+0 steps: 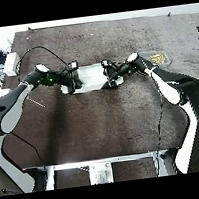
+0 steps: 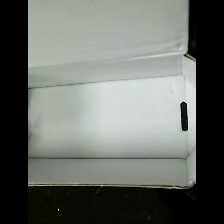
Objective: Fold the box and place the chain.
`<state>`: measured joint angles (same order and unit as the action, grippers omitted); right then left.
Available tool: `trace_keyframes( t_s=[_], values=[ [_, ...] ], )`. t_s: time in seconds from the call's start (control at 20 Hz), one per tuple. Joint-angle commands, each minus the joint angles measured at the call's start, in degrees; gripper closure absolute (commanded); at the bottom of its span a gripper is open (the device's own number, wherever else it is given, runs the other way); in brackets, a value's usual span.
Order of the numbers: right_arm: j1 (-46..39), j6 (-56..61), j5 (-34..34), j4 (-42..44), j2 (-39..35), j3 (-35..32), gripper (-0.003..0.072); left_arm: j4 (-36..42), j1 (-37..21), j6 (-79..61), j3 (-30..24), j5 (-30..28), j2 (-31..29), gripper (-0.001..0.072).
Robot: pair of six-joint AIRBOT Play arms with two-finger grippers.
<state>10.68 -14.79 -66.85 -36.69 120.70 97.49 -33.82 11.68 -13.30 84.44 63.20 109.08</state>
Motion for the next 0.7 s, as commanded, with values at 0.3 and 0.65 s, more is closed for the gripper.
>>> trace_keyframes(
  t_s=[0.3,0.65],
  values=[
    [0.07,0.04,0.0,0.02,0.04,0.0,0.0242,1.53,0.04,-0.55,-0.07,-0.79,0.04,0.0132],
    [0.07,0.04,0.0,0.02,0.04,0.0,0.0242,1.7,0.04,-0.04,-0.07,-4.68,0.04,-0.0011]
  ],
)
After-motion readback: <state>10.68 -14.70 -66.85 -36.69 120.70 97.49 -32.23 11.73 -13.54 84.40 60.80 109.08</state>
